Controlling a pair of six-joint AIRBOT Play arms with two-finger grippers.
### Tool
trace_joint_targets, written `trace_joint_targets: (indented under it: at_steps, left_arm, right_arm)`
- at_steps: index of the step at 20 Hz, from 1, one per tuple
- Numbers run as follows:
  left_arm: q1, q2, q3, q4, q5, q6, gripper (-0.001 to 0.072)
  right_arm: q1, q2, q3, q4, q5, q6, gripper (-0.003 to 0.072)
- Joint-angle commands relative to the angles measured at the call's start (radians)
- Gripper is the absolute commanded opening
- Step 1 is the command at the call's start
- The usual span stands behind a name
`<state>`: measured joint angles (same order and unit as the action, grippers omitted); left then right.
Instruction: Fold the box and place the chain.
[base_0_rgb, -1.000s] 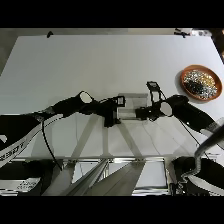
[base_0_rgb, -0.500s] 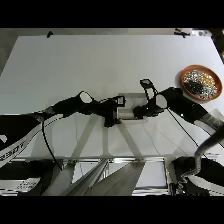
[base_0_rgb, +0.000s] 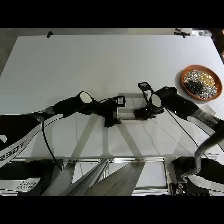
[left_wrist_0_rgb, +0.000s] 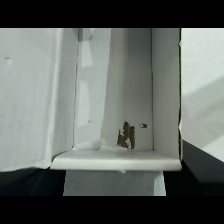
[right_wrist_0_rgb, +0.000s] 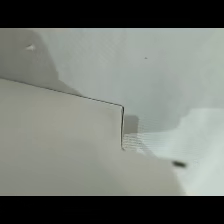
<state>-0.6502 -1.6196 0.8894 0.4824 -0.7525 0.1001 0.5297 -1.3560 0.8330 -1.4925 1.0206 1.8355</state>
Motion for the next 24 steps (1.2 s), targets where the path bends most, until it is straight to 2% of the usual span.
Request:
trace_joint_targets:
  at_steps: [1, 4, 5, 7, 8, 9, 10, 12, 14, 19, 20, 21, 22, 24]
  left_arm:
    - [0.000, 0.000, 0.000, 0.004, 0.000, 0.006, 0.0272]
    - [0.000, 0.001, 0.000, 0.004, 0.000, 0.006, 0.0272]
    - [0.000, 0.000, 0.000, 0.004, 0.000, 0.006, 0.0272]
    - [0.000, 0.001, 0.000, 0.004, 0.000, 0.006, 0.0272]
    - [0.000, 0.000, 0.000, 0.004, 0.000, 0.006, 0.0272]
    - [0.000, 0.001, 0.000, 0.004, 0.000, 0.006, 0.0272]
    - [0.000, 0.001, 0.000, 0.004, 0.000, 0.006, 0.0272]
    - [0.000, 0.001, 0.000, 0.004, 0.000, 0.006, 0.0272]
    - [0.000, 0.001, 0.000, 0.004, 0.000, 0.006, 0.0272]
    - [0.000, 0.001, 0.000, 0.004, 0.000, 0.006, 0.0272]
    - [0.000, 0.001, 0.000, 0.004, 0.000, 0.006, 0.0272]
    - [0.000, 0.001, 0.000, 0.004, 0.000, 0.006, 0.0272]
    - [0.000, 0.001, 0.000, 0.004, 0.000, 0.006, 0.0272]
    - [0.000, 0.001, 0.000, 0.004, 0.000, 0.006, 0.0272]
  right_arm:
    - [0.001, -0.012, 0.000, -0.003, 0.012, -0.008, 0.0008]
    - [0.001, -0.012, 0.000, -0.003, 0.006, -0.008, 0.0010]
    - [0.001, -0.012, 0.000, -0.002, 0.002, -0.008, 0.0086]
    - [0.001, -0.012, 0.000, 0.005, -0.021, -0.007, 0.0436]
    - [0.001, -0.013, 0.000, 0.007, -0.030, -0.007, 0.0448]
    - [0.001, -0.013, 0.000, 0.008, -0.038, -0.003, 0.0427]
    - [0.001, -0.013, 0.000, 0.008, -0.042, 0.000, 0.0348]
    - [0.001, -0.013, 0.000, 0.007, -0.045, -0.001, 0.0145]
    - [0.001, -0.013, 0.000, 0.006, -0.044, -0.001, 0.0008]
    - [0.001, -0.011, 0.000, 0.008, -0.032, -0.004, 0.0014]
    - [0.001, -0.006, 0.000, 0.011, -0.027, -0.004, 0.0124]
    - [0.001, 0.003, 0.000, 0.012, -0.018, -0.004, 0.0386]
    - [0.001, 0.020, 0.000, 0.011, -0.009, -0.004, 0.0597]
    - [0.001, 0.064, 0.000, -0.003, 0.014, -0.008, 0.0613]
